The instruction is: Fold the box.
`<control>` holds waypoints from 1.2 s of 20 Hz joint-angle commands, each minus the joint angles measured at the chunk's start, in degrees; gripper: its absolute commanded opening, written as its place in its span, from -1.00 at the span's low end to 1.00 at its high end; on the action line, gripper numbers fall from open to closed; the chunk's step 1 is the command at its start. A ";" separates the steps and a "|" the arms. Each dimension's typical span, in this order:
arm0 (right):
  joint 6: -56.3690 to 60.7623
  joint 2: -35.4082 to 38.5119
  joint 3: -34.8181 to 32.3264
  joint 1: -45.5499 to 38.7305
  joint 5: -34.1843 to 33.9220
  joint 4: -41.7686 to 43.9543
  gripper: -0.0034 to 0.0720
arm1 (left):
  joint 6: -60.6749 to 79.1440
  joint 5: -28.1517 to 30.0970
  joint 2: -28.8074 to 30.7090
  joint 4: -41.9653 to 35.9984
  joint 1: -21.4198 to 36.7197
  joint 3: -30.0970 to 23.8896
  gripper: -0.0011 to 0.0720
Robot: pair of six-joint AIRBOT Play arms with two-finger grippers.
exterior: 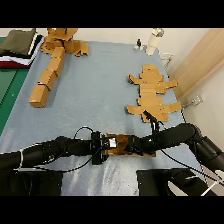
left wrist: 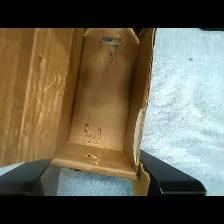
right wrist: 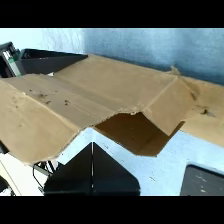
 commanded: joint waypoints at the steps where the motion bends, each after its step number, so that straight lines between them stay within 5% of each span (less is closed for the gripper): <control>1: 0.00 0.00 0.07 0.04 0.50 0.04 -0.91 | -0.02 -0.11 0.02 0.04 0.02 0.00 -0.11; 13: 0.00 0.00 0.07 0.04 0.48 0.09 -0.91 | 0.00 3.08 0.24 0.37 0.02 0.07 -0.10; 14: 0.00 0.00 0.07 0.04 0.48 0.09 -0.91 | 0.13 3.08 0.24 0.37 0.02 0.07 -0.03; 15: 0.00 0.00 0.07 0.04 0.48 0.11 -0.91 | 0.15 2.95 0.24 0.35 0.02 0.07 0.68; 16: 0.00 0.00 0.07 0.04 0.46 0.11 -0.91 | 0.00 2.91 0.24 0.35 0.02 0.07 0.84; 24: 0.00 0.00 0.07 0.04 0.44 0.33 -0.91 | 0.00 2.43 0.22 0.33 0.02 0.83 0.85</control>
